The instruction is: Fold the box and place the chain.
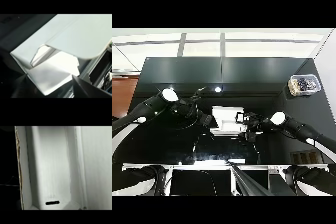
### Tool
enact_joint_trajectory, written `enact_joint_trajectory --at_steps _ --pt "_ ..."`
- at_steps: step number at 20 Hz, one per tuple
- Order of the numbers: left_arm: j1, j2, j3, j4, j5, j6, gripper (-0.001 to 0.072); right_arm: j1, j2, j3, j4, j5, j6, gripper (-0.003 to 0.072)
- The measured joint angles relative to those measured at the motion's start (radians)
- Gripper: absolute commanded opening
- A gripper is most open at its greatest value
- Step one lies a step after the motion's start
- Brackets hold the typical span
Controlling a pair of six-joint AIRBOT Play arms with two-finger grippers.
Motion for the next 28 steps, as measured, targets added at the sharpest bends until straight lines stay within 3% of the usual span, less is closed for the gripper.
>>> enact_joint_trajectory --at_steps 8,21,28 --pt "-0.058 0.0 0.023 0.072 0.047 -0.211 0.0469 0.0 0.0 0.0 -0.001 0.0 -0.001 0.0158" --pt "-0.145 0.0 0.035 0.298 0.13 -0.533 0.0467 0.0 0.0 0.0 0.0 0.0 0.0 0.0158" --pt "-0.27 -0.008 0.132 0.574 0.117 -0.821 0.0467 0.0 0.0 0.0 0.0 0.0 0.0 0.0158"
